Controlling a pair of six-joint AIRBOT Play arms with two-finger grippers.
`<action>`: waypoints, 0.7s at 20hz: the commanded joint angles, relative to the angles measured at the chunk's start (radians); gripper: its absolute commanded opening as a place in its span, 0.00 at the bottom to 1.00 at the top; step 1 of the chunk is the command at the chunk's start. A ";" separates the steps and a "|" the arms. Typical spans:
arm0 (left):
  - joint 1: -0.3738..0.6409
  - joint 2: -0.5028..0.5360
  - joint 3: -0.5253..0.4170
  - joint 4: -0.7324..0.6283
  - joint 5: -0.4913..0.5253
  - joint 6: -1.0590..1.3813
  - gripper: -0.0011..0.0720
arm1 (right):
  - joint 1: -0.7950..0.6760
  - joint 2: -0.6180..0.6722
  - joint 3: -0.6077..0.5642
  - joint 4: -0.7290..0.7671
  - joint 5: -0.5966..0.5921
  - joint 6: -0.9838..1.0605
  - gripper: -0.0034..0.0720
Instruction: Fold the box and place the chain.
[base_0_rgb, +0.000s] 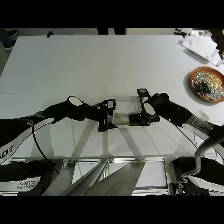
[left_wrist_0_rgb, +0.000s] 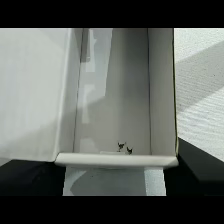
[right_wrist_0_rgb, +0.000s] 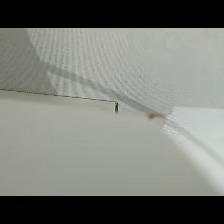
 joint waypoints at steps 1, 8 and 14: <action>0.000 0.000 0.000 0.000 0.000 0.002 0.39 | 0.001 -0.002 -0.001 -0.002 -0.004 -0.006 0.07; 0.000 0.000 0.000 0.001 0.000 0.002 0.39 | 0.000 0.028 -0.001 -0.006 -0.005 -0.006 0.52; 0.000 0.000 0.000 0.001 0.000 0.002 0.39 | -0.017 0.114 -0.001 -0.027 -0.009 -0.050 0.69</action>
